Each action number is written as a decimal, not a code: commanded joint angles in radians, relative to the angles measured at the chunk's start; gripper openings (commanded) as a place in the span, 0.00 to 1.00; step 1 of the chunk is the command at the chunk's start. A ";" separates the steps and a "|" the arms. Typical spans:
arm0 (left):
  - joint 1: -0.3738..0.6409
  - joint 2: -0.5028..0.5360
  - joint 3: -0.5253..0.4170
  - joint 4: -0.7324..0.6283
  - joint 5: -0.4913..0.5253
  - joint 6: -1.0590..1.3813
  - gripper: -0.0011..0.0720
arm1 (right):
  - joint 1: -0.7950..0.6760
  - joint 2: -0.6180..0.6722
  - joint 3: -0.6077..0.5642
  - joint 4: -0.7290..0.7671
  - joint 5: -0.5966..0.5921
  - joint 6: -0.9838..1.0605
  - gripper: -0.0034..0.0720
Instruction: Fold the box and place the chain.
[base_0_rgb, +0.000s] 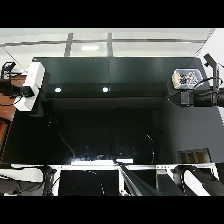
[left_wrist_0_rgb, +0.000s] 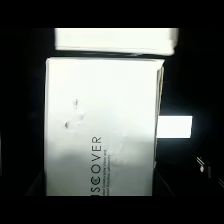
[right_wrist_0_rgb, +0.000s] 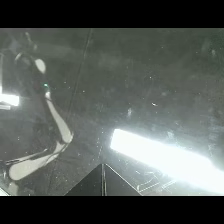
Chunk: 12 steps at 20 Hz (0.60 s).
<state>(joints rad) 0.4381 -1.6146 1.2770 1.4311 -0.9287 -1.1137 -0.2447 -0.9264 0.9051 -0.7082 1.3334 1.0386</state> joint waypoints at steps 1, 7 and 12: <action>0.006 0.000 0.003 -0.017 0.009 -0.019 0.54 | 0.000 0.000 0.000 0.000 0.001 0.005 0.07; -0.045 0.017 0.188 -0.024 -0.109 -0.028 0.99 | 0.000 0.000 0.000 0.000 0.010 0.016 0.07; -0.114 0.039 0.501 -0.122 -0.315 -0.143 0.87 | -0.001 0.003 0.004 -0.073 0.054 -0.003 0.07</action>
<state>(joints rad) 0.3595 -1.5841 1.6211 1.3804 -1.1126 -1.1954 -0.2447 -0.9264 0.9058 -0.7238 1.3510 1.0473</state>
